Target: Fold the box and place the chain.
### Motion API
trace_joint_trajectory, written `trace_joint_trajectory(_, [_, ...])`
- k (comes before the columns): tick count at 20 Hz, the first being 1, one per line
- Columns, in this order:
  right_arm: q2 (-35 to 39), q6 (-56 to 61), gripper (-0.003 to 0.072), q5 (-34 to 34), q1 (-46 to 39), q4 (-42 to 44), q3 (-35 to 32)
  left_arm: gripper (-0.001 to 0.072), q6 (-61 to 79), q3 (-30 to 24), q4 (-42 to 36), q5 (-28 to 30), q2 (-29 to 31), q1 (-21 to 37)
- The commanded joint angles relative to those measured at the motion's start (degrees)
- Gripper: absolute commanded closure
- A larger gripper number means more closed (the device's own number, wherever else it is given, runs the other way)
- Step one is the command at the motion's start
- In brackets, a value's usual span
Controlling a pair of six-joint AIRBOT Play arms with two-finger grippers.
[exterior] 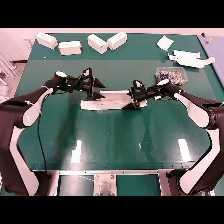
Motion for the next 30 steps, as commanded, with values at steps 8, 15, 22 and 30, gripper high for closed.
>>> trace_joint_trajectory(8, [-0.02,-0.37,0.0139,-0.04,-0.15,0.17,0.02,-0.0008,-0.31,0.24,0.11,-3.82,0.11,0.04])
trace_joint_trajectory(15, [-0.02,-0.39,0.0139,-0.02,-0.13,0.17,0.02,0.0003,-5.05,5.07,3.10,-10.62,0.15,3.37])
trace_joint_trajectory(22, [-0.02,-0.37,0.0139,0.00,-0.13,0.17,0.02,0.0004,-5.03,5.07,1.57,-16.46,0.13,5.86])
trace_joint_trajectory(30, [-0.02,-0.37,0.0139,0.00,-0.13,0.17,0.02,0.0003,-8.48,5.07,4.68,-20.57,0.13,5.86])
